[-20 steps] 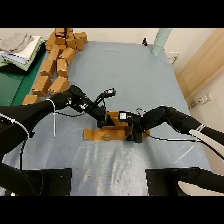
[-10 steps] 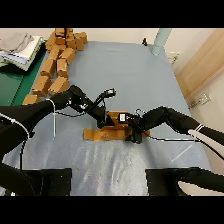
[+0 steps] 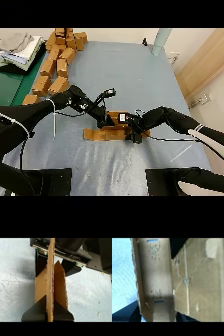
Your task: Fold the box.
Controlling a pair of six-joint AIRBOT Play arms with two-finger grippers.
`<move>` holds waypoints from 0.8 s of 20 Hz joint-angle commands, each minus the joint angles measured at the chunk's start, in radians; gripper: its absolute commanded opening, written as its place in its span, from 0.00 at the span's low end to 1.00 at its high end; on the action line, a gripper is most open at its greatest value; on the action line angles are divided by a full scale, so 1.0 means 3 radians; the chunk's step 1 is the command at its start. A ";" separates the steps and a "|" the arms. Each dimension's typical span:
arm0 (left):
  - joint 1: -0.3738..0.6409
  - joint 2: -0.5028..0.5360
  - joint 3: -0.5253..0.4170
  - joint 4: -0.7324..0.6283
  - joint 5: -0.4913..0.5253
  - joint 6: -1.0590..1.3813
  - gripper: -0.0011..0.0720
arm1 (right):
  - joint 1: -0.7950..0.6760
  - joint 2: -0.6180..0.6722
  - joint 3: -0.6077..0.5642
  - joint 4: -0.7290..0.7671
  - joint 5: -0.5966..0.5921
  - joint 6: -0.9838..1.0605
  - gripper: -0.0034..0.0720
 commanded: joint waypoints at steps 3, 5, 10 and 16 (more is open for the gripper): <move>0.0003 0.0003 0.0003 0.0000 0.0001 0.0001 0.03 | 0.0000 -0.0001 -0.0001 0.0004 -0.0020 0.0003 0.72; 0.0001 0.0003 0.0003 0.0000 0.0001 0.0001 0.03 | -0.0001 -0.0001 -0.0001 -0.0001 -0.0019 0.0001 0.72; 0.0003 0.0003 0.0003 -0.0001 0.0001 0.0001 0.03 | -0.0001 -0.0003 -0.0001 -0.0005 -0.0018 0.0001 0.72; 0.0001 0.0003 0.0003 -0.0038 0.0001 0.0001 0.03 | -0.0001 -0.0001 -0.0001 -0.0005 -0.0018 0.0001 0.72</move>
